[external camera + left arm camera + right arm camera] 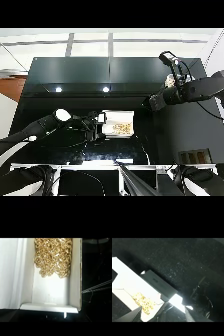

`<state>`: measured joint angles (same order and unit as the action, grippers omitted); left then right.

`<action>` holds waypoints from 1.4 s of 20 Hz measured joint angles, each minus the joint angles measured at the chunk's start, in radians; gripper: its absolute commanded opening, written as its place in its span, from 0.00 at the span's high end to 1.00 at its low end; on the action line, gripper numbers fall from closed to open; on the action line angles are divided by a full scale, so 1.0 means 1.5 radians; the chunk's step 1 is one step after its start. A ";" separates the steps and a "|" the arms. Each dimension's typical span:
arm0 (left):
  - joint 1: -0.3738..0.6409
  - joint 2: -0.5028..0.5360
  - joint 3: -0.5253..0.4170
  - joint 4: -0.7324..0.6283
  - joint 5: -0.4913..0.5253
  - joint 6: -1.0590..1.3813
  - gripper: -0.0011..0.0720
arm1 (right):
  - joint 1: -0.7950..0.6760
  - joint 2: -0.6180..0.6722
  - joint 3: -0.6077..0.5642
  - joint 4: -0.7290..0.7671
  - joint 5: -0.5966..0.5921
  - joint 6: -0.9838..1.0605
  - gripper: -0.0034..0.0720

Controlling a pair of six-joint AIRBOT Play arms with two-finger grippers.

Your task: Fold the box and place the chain.

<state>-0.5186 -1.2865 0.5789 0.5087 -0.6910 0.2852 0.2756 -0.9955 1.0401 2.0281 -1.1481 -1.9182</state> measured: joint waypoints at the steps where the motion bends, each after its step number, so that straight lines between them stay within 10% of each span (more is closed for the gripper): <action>1: 0.000 0.000 0.000 0.000 0.000 0.000 0.32 | 0.000 0.000 0.000 0.000 0.000 0.000 0.19; 3: -0.001 0.000 0.000 0.000 0.001 0.000 0.51 | 0.000 0.000 0.000 0.000 0.000 0.000 0.19; 7: -0.001 0.000 0.000 0.001 0.002 0.000 0.51 | 0.000 0.000 0.000 -0.009 0.005 0.000 0.18; 9: -0.001 0.000 0.000 0.001 0.003 0.000 0.51 | 0.000 0.000 0.000 -0.011 0.010 0.000 0.01; 28: -0.001 0.000 0.000 0.002 0.005 -0.001 0.51 | 0.056 -0.152 -0.050 0.087 0.085 -0.211 0.02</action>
<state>-0.5205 -1.2861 0.5789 0.5117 -0.6842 0.2832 0.3603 -1.2228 0.9657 2.1590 -1.0206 -2.2341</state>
